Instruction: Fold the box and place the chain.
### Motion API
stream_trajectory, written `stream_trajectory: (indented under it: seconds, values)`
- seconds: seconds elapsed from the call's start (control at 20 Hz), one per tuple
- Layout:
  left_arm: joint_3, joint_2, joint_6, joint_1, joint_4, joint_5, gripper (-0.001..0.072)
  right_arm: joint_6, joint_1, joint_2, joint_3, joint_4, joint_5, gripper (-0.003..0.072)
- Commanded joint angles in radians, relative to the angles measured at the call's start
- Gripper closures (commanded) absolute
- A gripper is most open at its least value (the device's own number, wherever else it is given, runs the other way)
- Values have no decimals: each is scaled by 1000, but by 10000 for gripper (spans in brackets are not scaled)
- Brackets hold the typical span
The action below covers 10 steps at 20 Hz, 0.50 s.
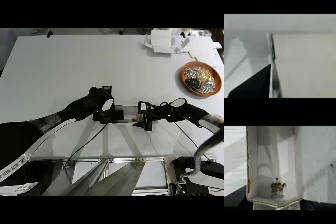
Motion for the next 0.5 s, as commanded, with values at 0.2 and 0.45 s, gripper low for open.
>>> stream_trajectory:
  seconds: [0.2, 0.45]
  values:
    - [3, -36, -39, -6, 56, -13, 442, -1, 1, 0, 0, -3, 0, 285]
    - [3, -36, -34, -1, 67, -5, 587, -1, 1, 0, 0, -3, 2, 285]
